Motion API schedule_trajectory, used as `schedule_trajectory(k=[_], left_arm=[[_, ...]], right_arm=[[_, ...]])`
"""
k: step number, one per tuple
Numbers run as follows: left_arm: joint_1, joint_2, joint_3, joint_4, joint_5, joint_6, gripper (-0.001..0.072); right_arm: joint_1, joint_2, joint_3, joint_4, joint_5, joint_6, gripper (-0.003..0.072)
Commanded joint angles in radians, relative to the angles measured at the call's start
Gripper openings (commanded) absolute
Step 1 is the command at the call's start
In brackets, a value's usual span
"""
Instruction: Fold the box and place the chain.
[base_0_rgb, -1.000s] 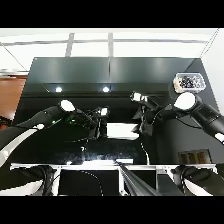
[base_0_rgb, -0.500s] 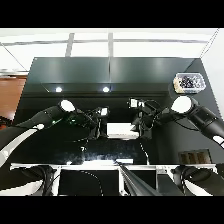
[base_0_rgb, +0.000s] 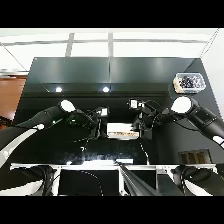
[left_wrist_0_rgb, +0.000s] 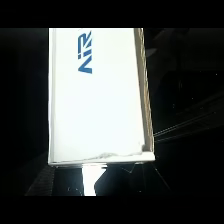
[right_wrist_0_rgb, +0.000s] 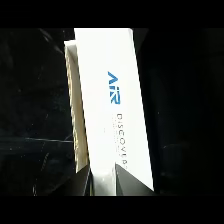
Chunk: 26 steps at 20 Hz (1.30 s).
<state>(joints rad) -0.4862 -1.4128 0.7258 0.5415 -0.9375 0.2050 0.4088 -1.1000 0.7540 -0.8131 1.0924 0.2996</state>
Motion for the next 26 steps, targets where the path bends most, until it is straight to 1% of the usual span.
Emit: schedule_trajectory(k=[1, 5, 6, 7, 8, 14, 19, 22, 24, 26], left_arm=[[0.000, -0.001, 0.000, 0.000, -0.001, 0.000, 0.0406], [0.000, -0.001, 0.000, 0.000, -0.001, 0.000, 0.0406], [0.000, -0.001, 0.000, 0.000, -0.001, 0.000, 0.0406], [0.000, -0.001, 0.000, 0.000, -0.001, 0.000, 0.0406], [0.000, -0.001, 0.000, 0.000, -0.001, 0.000, 0.0407], [0.000, -0.001, 0.000, 0.000, -0.001, 0.000, 0.0407], [0.000, -0.001, 0.000, 0.000, -0.001, 0.000, 0.0406], [0.000, -0.001, 0.000, 0.000, -0.001, 0.000, 0.0406], [0.000, -0.001, 0.000, 0.000, -0.002, 0.000, 0.0406], [0.000, -0.001, 0.000, 0.000, -0.002, 0.000, 0.0406]], right_arm=[[0.001, 0.000, -0.001, -0.014, 0.007, 0.008, 0.0172], [0.001, 0.000, 0.000, -0.024, 0.030, 0.008, 0.0173], [0.001, 0.000, -0.001, -0.030, 0.033, 0.011, 0.0187], [0.001, 0.000, -0.001, -0.030, 0.032, 0.016, 0.0270], [0.001, 0.000, 0.000, -0.030, 0.029, 0.023, 0.0277], [0.001, 0.000, -0.003, -0.029, 0.021, 0.029, 0.0276], [0.023, 0.000, -0.053, -0.029, -0.034, 0.029, 0.0276], [0.027, 0.000, -0.058, -0.028, -0.050, 0.031, 0.0276], [0.027, 0.001, -0.050, -0.028, -0.047, 0.061, 0.0276], [0.023, 0.013, -0.026, -0.034, -0.023, 0.141, 0.0276]])
